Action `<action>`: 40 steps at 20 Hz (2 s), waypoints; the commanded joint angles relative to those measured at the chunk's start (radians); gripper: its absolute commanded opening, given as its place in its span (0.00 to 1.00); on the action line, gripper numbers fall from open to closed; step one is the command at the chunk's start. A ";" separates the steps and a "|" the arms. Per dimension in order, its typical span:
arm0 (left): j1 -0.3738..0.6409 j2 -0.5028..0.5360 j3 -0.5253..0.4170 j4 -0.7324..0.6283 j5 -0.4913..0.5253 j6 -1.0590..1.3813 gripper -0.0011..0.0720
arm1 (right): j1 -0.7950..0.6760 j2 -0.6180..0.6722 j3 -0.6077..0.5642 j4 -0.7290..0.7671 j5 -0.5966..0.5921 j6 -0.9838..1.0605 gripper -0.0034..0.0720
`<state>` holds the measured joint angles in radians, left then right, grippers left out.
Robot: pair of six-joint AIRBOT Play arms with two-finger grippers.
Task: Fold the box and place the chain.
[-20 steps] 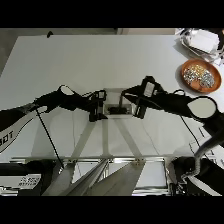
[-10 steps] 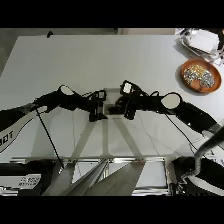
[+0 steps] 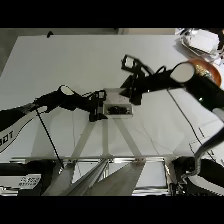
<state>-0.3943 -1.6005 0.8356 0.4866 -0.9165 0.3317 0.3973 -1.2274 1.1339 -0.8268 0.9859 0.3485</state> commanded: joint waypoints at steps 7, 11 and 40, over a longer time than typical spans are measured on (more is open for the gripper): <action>0.000 0.000 0.000 0.000 0.000 0.001 0.26 | -0.129 -0.290 0.283 -0.098 0.032 0.061 0.06; 0.000 0.000 0.000 0.000 0.000 0.001 0.26 | -0.117 -0.446 0.283 -0.167 0.214 0.106 0.06; 0.000 0.000 0.000 0.000 0.000 0.000 0.26 | 0.108 -0.216 0.060 -0.185 0.169 0.028 0.56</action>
<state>-0.3943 -1.6005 0.8356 0.4862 -0.9165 0.3321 0.4927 -1.4483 1.1984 -0.9817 1.1965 0.3359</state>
